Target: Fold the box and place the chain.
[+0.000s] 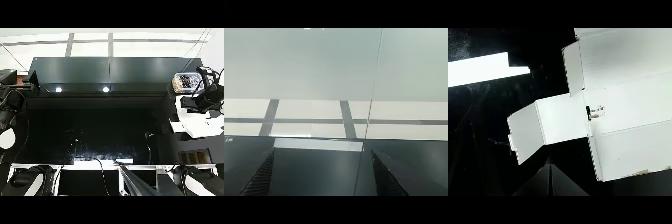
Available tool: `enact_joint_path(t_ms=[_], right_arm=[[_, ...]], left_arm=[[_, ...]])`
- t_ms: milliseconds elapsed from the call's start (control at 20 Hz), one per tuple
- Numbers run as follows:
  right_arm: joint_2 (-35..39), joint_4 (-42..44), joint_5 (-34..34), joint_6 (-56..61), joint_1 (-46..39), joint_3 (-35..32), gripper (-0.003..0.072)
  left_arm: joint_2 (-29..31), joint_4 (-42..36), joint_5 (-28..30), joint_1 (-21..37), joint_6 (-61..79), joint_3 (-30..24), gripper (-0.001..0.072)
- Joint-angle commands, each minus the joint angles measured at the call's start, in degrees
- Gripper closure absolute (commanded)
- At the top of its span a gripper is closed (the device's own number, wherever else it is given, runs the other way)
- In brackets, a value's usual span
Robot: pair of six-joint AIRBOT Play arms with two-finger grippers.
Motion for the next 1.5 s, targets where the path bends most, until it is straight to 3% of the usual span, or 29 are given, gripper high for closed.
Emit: enact_joint_path(t_ms=[0, 650, 1100, 1150, 1200, 1350, 1450], right_arm=[[0.0, 0.0, 0.0, 0.0, 0.0, 0.1, 0.0665], [0.0, 0.0, 0.0, 0.0, 0.0, 0.1, 0.0665], [0.0, 3.0, -20.8, 0.0, 0.0, 0.0, 0.0652], [-0.1, 3.7, -23.1, 0.6, 0.0, 0.0, 0.0449], [-0.3, 4.2, -24.9, 1.5, 0.0, 0.0, -0.0013], [-1.1, 4.8, -28.9, 1.5, 0.0, 0.0, -0.0011], [-1.6, 4.5, -29.0, 2.0, -1.5, 0.0, -0.0011]], left_arm=[[0.0, 0.0, 0.0, 0.0, 0.0, 0.0, 0.0005], [0.0, 0.0, 0.0, 0.0, 0.0, 0.0, 0.0005], [0.0, -0.1, -1.9, -0.6, -2.1, 0.0, 0.0005], [0.0, 0.0, -4.3, -1.1, -2.2, 0.0, 0.0004], [0.0, 0.1, -7.7, -1.9, -2.1, 0.0, 0.0005], [0.0, 0.2, -24.6, -6.3, 0.7, 2.1, 0.0005], [0.0, 0.0, -31.3, -8.4, 1.1, 4.1, 0.0005]])
